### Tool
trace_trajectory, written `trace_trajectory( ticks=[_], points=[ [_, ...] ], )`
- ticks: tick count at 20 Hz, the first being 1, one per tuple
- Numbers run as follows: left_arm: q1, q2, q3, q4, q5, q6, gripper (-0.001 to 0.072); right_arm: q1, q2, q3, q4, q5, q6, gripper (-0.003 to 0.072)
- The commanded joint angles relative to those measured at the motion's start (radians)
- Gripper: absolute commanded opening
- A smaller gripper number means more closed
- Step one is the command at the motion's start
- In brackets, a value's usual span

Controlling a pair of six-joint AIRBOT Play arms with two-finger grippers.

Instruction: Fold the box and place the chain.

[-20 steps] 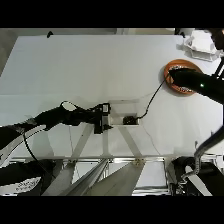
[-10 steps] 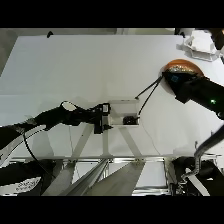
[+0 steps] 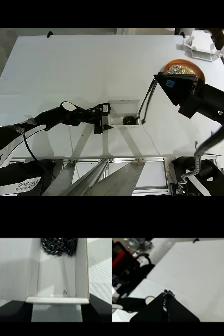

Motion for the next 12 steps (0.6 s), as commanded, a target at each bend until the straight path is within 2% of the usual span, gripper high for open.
trace_trajectory(
  ticks=[1, 8, 12],
  points=[
    [0.000, 0.000, 0.000, 0.000, 0.000, 0.000, 0.0410, 0.007, 0.002, 0.001, 0.143, -0.024, -0.101, 0.0014],
    [0.000, 0.000, 0.000, 0.000, 0.000, 0.000, 0.0410, 0.007, 0.002, 0.001, 0.403, -0.021, -0.288, 0.0015],
    [0.000, 0.000, 0.000, 0.000, 0.000, 0.000, 0.0410, 0.007, 0.002, 0.001, 0.430, -0.009, -0.291, 0.0015]
  ],
)
